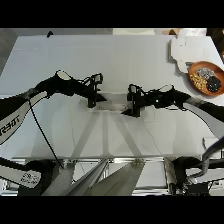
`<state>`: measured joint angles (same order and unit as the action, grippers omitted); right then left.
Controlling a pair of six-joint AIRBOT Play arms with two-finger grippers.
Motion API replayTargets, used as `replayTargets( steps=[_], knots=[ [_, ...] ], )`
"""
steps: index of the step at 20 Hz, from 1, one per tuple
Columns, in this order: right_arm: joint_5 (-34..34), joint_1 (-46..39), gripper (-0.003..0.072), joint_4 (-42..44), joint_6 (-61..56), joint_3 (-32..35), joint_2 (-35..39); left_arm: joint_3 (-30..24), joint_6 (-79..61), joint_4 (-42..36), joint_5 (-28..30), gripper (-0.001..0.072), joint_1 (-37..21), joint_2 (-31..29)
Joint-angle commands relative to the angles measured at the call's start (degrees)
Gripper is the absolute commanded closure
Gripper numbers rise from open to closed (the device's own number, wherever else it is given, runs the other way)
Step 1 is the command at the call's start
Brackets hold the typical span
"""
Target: Fold the box and place the chain.
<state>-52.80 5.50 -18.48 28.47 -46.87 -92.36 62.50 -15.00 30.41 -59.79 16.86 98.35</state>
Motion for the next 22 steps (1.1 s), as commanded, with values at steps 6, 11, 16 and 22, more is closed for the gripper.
replayTargets(
  steps=[6, 11, 16, 22],
  knots=[
    [1.4, 1.6, -0.0002, -1.5, -0.6, 0.1, 0.2, 0.0, 0.0, 0.1, 0.0, 0.0697, 0.0, 0.0],
    [4.3, 1.6, -0.0002, 0.2, -2.6, 0.1, 0.2, 0.0, 0.0, 0.1, 0.0, 0.0697, -0.1, 0.0],
    [4.1, 1.7, -0.0002, -0.4, -2.5, 0.1, 0.2, 0.0, 0.0, 0.1, 0.0, 0.0697, -0.1, 0.0],
    [-1.7, 0.5, -0.0002, -2.5, 0.3, 0.1, 0.3, 0.0, 0.0, 0.1, 0.0, 0.0697, -0.1, 0.0]
  ],
)
